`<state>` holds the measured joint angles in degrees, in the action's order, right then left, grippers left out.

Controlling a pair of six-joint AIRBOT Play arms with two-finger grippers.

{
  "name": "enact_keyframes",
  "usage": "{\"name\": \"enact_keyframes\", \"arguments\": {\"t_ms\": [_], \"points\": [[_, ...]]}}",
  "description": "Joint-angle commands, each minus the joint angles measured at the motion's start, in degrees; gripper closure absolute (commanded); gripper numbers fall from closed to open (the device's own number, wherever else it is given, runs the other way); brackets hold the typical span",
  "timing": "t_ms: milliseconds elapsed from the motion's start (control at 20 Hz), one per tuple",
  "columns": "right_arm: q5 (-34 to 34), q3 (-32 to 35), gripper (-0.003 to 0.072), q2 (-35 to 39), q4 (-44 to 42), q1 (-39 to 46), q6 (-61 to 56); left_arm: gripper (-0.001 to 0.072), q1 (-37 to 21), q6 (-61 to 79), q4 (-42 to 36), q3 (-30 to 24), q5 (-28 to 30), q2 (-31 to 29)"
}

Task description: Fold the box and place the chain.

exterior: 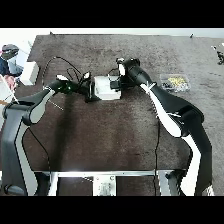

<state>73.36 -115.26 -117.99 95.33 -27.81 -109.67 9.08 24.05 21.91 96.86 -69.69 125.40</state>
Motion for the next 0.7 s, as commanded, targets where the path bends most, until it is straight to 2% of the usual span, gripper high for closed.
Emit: {"name": "enact_keyframes", "arguments": {"t_ms": [0, 100, 250, 450, 500, 600, 650], "points": [[2.05, -0.07, 0.0327, 2.84, -1.44, 0.00, 5.46, 0.0424, 0.04, -0.04, -0.02, 0.04, 0.07, 0.02], [3.96, -0.07, 0.0329, 5.84, -1.44, 0.55, 11.21, 0.0424, 0.04, -0.04, -0.02, 0.04, 0.09, 0.02], [2.73, -0.07, 0.0330, 12.35, -1.38, 3.58, 20.46, 0.0423, 0.04, -0.04, -0.02, 0.04, 0.09, 0.02], [1.44, -0.04, 0.0332, 18.56, -0.63, 13.66, 22.95, 0.0424, 0.04, -0.04, -0.02, 0.04, 0.07, 0.02], [1.70, -0.02, 0.0342, 19.04, -0.63, 16.65, 22.95, 0.0423, 0.04, -0.04, -0.02, 0.04, 0.07, 0.02], [2.71, 0.07, 0.0472, 18.86, -1.46, 22.51, 23.56, 0.0424, 0.04, -0.04, -0.02, 0.04, 0.07, 0.02], [2.62, 0.37, 0.0441, 18.40, -2.71, 25.40, 23.91, 0.0424, 0.04, -0.04, -0.02, 0.04, 0.09, 0.02]]}}
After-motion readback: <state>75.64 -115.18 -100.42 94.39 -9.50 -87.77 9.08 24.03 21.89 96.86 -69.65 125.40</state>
